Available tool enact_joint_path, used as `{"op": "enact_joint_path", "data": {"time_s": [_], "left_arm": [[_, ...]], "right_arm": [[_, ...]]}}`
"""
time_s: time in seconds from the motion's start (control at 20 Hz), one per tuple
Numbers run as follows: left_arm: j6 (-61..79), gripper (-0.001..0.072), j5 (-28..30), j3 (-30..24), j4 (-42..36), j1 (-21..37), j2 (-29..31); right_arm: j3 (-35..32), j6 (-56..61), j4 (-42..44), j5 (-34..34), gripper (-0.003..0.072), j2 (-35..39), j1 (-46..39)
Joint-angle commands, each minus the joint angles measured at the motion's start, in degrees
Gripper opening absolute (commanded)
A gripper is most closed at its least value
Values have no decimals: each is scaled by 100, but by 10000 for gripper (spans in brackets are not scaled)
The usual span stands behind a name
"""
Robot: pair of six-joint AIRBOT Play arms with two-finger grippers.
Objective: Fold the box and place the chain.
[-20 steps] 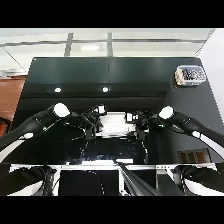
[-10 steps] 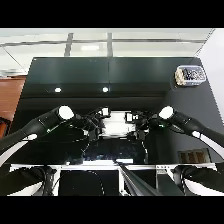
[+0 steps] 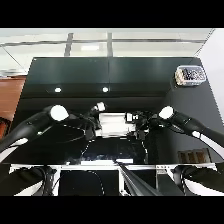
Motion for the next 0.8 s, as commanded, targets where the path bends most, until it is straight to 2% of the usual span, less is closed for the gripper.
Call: {"op": "enact_joint_path", "data": {"time_s": [0.0, 0.15, 0.25, 0.3, 0.45, 0.5, 0.6, 0.75], "left_arm": [[-2153, 28, -243, -2, 1495, 516, 1064], [-4717, 28, -605, -63, 2782, 1423, 1840], [-6631, 28, -1029, -321, 2940, 2166, 1884], [-6990, 29, -1296, -525, 2444, 2553, 1773], [-5558, 28, -1718, -1187, -372, 3473, 1145], [-5195, 28, -1714, -1327, -929, 3591, 925], [-5053, 27, -1554, -1390, -1088, 3545, 483], [-5038, 27, -1257, -1388, -1108, 3049, -22]], "right_arm": [[-2, 0, -2, 2, 136, -2, 7], [-2, 0, 0, 0, 136, -2, 7], [-2, 0, 0, 2, 136, -2, 7], [-2, 0, -2, 2, 136, -2, 7], [-2, 0, 0, 2, 136, -2, 7], [-2, -2, -2, 2, 136, -2, 7], [-2, 0, 0, 2, 136, -2, 7], [-2, 0, -2, 0, 136, -2, 7]]}}
